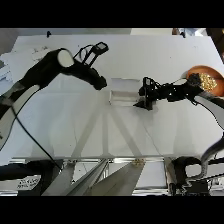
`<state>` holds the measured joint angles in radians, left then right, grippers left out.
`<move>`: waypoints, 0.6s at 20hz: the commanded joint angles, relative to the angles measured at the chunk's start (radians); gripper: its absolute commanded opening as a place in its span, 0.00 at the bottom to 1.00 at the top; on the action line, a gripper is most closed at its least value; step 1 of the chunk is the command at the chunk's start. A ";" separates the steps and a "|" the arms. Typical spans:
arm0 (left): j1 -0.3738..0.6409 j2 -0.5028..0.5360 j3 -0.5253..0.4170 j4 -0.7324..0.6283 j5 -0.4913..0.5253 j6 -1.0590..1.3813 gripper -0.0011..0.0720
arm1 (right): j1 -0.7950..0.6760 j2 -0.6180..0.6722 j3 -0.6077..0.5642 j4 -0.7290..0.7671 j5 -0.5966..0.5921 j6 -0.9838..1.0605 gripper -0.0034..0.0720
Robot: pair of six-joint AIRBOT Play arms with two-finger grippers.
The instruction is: Fold the box and place the chain.
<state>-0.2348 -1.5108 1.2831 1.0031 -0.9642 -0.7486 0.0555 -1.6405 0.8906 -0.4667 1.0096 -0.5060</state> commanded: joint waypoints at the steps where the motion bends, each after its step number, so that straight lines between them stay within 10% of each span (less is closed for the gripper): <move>1: 0.087 0.055 -0.167 -0.369 -0.011 0.754 0.67 | 0.000 0.000 0.000 0.000 0.000 0.000 0.73; 4: 0.145 -0.013 -0.205 -0.541 -0.136 1.059 0.93 | 0.000 0.000 0.000 0.000 0.000 0.000 0.73; 12: 0.153 -0.229 -0.204 -0.543 -0.131 1.127 0.99 | 0.000 0.000 0.000 0.000 0.000 0.000 0.73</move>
<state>-0.0868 -1.6852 1.0832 0.4873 -1.0954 0.3046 0.0555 -1.6405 0.8906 -0.4671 1.0092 -0.5060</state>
